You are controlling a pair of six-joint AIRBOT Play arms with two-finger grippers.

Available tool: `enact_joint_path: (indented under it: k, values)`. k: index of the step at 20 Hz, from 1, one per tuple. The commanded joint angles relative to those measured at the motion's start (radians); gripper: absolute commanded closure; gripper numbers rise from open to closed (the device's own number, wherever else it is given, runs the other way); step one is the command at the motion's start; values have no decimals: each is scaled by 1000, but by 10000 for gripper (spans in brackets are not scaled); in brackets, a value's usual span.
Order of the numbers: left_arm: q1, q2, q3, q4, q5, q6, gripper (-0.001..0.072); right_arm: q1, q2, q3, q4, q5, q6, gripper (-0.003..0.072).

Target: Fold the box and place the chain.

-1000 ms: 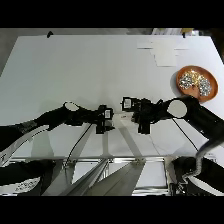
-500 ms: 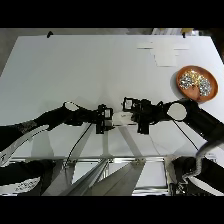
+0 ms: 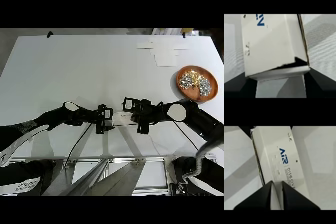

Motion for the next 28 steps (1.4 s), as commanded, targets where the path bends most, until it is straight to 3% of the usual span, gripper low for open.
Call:
enact_joint_path:
  k: [1, 6, 8, 17, 20, 22, 24, 28]
  values:
    - [0, 1, 0, -3, 0, -6, 641, 0, 2, 0, -29, 60, -9, 500]
    - [0, 1, 0, -3, 0, -6, 641, 0, 2, 1, -99, 45, -8, 507]
    - [0, 1, 0, -3, 0, -6, 641, 0, 2, 0, -102, 12, -8, 583]
    - [0, 1, 0, -3, 0, -6, 641, 0, 2, 0, -61, 3, -3, 586]
    - [0, 1, 0, -3, 0, -6, 641, 0, 2, -20, -11, 8, -7, 565]
    - [0, 1, 0, -3, 0, -6, 641, 0, 2, -27, -12, 32, -7, 458]
    - [0, 1, 0, -3, 0, -6, 641, 0, 2, -27, -11, 38, -6, 414]
    - [0, 1, 0, -3, 0, -6, 641, 0, 21, -27, -11, 32, -7, 409]
